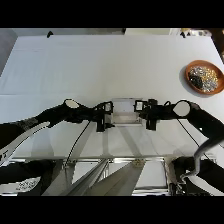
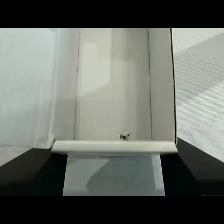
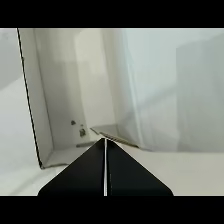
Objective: Fold the box and place the chain.
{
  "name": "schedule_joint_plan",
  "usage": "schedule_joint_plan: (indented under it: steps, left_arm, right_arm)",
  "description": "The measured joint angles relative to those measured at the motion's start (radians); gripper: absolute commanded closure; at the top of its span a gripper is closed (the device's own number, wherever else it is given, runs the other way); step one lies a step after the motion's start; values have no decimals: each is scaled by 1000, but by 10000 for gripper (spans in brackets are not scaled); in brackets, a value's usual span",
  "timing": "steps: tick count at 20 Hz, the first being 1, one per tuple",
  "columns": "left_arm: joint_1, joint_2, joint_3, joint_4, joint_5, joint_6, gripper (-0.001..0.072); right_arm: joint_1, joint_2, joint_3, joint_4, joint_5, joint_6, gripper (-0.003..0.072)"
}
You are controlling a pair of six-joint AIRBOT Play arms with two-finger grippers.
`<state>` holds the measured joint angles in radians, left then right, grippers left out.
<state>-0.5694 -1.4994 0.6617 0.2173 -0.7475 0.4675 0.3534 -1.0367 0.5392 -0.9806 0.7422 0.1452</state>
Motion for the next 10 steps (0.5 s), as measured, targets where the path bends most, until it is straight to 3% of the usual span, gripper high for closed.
schedule_joint_plan:
  steps: [4,10]
  left_arm:
    - [0,0,0,0,2,0,500]
    - [0,0,0,0,3,0,500]
  right_arm:
    - [-56,108,0,-80,10,314,666]
    - [-335,156,-12,-182,46,884,665]
